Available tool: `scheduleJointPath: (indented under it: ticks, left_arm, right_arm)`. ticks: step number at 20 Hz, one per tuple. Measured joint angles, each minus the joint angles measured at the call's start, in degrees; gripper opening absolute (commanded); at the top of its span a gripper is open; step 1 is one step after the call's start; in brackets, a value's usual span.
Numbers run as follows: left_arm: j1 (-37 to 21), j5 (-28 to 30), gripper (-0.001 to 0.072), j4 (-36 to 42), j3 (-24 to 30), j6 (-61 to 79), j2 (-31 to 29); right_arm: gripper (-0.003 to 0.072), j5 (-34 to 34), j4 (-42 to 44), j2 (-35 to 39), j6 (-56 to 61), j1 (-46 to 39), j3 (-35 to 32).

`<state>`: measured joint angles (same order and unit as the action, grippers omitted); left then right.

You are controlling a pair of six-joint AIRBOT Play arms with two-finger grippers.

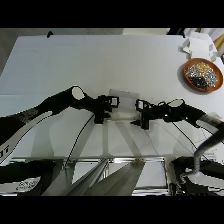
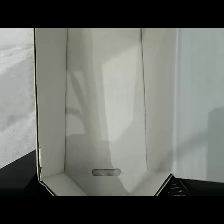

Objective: Fold the box and place the chain.

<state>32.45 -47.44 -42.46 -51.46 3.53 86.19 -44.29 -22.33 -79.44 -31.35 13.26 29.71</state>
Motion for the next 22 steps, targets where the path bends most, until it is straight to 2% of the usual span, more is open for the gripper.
scheduleJointPath:
  ticks: [5, 7, 8, 9, 10, 13, 17, 22]
  left_arm:
    - [-4.0, -3.3, 0.0270, -3.0, 0.0, -12.3, -5.2]
    - [-6.8, -6.7, 0.0269, -4.2, 0.0, -19.7, -7.5]
    - [-8.5, -8.5, 0.0243, -4.9, 0.0, -23.9, -8.6]
    - [-10.1, -10.1, 0.0091, -5.6, 0.0, -28.2, -9.4]
    - [-12.0, -12.2, 0.0013, -6.6, 0.1, -33.3, -10.1]
    - [-17.7, -16.1, 0.0006, -9.7, 1.9, -47.8, -11.1]
    - [-24.3, -16.7, 0.0006, -11.6, 5.5, -61.2, -11.5]
    - [-27.1, -15.7, 0.0006, -12.5, 7.2, -70.7, -9.9]
  right_arm:
    - [0.0401, 0.0, -0.2, 0.0, -0.2, 0.0, 0.0]
    - [0.0401, 0.0, -0.2, 0.0, -0.2, 0.0, 0.0]
    - [0.0401, 0.0, -0.2, 0.0, -0.2, 0.0, 0.0]
    - [0.0401, 0.0, -0.2, 0.0, -0.2, 0.0, 0.0]
    - [0.0401, 0.0, -0.2, 0.0, -0.2, 0.0, 0.0]
    - [0.0401, 0.0, -0.2, 0.0, -0.2, 0.0, 0.0]
    - [0.0401, 0.0, -0.2, 0.0, -0.2, 0.0, 0.0]
    - [0.0401, 0.0, -0.2, 0.0, -0.2, 0.0, 0.0]
